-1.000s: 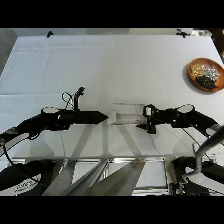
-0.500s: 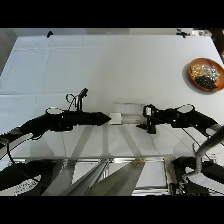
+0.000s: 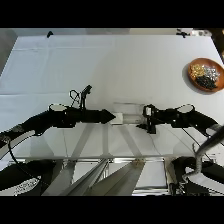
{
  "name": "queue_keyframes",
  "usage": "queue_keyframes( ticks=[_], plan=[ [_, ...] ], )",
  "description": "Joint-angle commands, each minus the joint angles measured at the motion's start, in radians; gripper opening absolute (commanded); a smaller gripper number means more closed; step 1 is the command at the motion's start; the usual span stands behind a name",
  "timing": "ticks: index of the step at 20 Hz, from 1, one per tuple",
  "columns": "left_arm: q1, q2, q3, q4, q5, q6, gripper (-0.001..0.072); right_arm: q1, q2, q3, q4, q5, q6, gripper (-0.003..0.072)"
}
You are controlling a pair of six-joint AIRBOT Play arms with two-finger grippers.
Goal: Fold the box and place the chain.
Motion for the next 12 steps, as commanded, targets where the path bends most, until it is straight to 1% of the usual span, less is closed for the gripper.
queue_keyframes(
  ticks=[1,5,7,8,11,12],
  plan=[
    [-0.015,-0.001,0.005,0.076,0.015,-0.063,0.0504,0.000,0.000,0.000,0.000,0.000,0.000,0.0460],
    [-0.036,-0.001,0.005,0.074,0.034,-0.088,0.0504,0.000,0.000,0.000,0.000,0.000,0.000,0.0460],
    [-0.056,-0.001,0.009,0.075,0.059,-0.097,0.0538,0.000,0.000,0.000,0.000,0.000,0.000,0.0460],
    [-0.063,-0.001,0.017,0.076,0.072,-0.103,0.0567,0.001,0.000,0.000,0.000,0.000,0.000,0.0460],
    [-0.064,-0.001,0.072,0.114,0.078,-0.146,0.0567,0.001,0.000,0.000,0.000,0.000,0.000,0.0460],
    [-0.064,-0.001,0.097,0.167,0.087,-0.202,0.0567,0.000,0.000,0.000,0.000,0.000,0.000,0.0460]
  ],
)
